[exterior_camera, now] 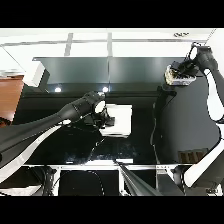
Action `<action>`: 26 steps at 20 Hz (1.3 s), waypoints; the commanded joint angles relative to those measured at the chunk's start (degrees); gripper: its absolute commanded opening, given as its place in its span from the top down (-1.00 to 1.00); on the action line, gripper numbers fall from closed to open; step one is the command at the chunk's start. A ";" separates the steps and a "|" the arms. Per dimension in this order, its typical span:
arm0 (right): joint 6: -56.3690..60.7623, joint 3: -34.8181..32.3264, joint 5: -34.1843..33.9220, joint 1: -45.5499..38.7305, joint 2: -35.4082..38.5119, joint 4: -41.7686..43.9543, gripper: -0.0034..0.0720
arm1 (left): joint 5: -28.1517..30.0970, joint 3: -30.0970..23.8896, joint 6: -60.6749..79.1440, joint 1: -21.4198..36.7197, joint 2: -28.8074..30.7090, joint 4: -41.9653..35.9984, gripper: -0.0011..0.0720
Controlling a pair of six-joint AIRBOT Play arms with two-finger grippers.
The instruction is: Fold the box and place the chain.
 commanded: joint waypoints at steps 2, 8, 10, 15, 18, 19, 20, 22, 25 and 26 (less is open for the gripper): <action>-0.02 1.79 0.61 -0.59 -0.66 0.81 0.88 | 0.04 0.00 0.02 0.04 0.00 0.00 0.89; -13.44 6.88 5.09 0.07 8.92 1.73 0.87 | 0.04 0.00 0.02 0.04 0.00 -0.02 0.89; -14.82 6.91 5.09 0.28 15.04 -0.57 0.87 | 0.26 0.00 0.02 0.04 0.00 -0.02 0.89; -19.71 6.91 4.92 0.72 32.15 4.15 0.88 | 0.50 0.00 0.02 0.04 0.00 0.00 0.89; -21.88 6.88 8.13 0.72 40.85 10.97 0.88 | 0.55 0.00 0.02 0.04 0.00 0.00 0.89; -22.34 6.88 9.70 0.72 43.52 14.32 0.88 | 0.63 0.00 0.02 0.04 0.00 0.00 0.89; -22.73 6.86 10.75 0.85 45.75 16.83 0.88 | 0.81 0.00 0.02 0.04 0.00 0.00 0.89; -22.71 6.86 11.32 2.19 49.90 18.60 0.88 | 1.18 0.00 0.02 0.04 0.00 -0.02 0.89; -22.71 6.86 11.91 5.55 54.66 19.23 0.88 | 1.51 0.00 0.02 0.04 0.00 0.00 0.89; -22.71 6.86 11.89 6.99 55.91 19.47 0.88 | 1.51 0.00 0.02 0.04 0.00 0.00 0.89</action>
